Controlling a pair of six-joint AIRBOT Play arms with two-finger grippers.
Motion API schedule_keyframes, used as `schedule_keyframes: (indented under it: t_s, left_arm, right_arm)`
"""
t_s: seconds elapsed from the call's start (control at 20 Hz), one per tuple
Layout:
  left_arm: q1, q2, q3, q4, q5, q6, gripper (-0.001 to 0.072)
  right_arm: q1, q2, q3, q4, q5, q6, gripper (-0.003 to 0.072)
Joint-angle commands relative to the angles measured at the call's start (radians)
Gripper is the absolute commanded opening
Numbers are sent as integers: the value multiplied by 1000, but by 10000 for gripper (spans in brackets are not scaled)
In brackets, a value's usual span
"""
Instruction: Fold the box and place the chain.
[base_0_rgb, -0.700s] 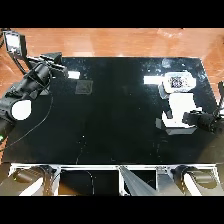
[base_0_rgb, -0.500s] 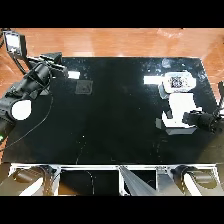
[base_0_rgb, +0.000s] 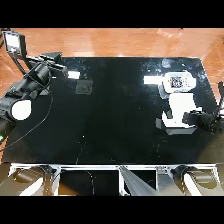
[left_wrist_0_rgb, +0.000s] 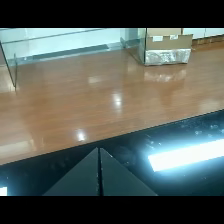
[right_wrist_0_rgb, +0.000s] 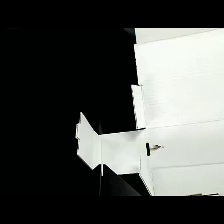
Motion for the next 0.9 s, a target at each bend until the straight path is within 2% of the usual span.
schedule_keyframes:
  t_s: [0.0,0.1,0.2,0.3,0.55,0.65,0.75,0.85]
  left_arm:
    - [0,0,0,0,2,0,24]
    - [-3,0,1,-34,-10,-1,24]
    - [-3,6,1,-121,-92,-1,24]
    - [0,22,1,-169,-247,0,23]
    - [2,36,1,-214,-769,-2,23]
    - [4,40,1,-214,-934,-39,23]
    - [43,58,1,-211,-1038,-98,23]
    - [126,98,-7,-211,-1056,-152,23]
  right_arm:
    - [0,0,0,0,0,0,27]
    - [0,0,0,0,41,0,27]
    - [0,0,0,1,163,1,27]
    - [0,0,0,66,198,1,27]
    - [0,0,0,137,190,1,27]
    - [0,0,0,154,192,1,27]
    - [0,0,0,163,192,1,27]
    - [0,0,0,201,169,0,27]
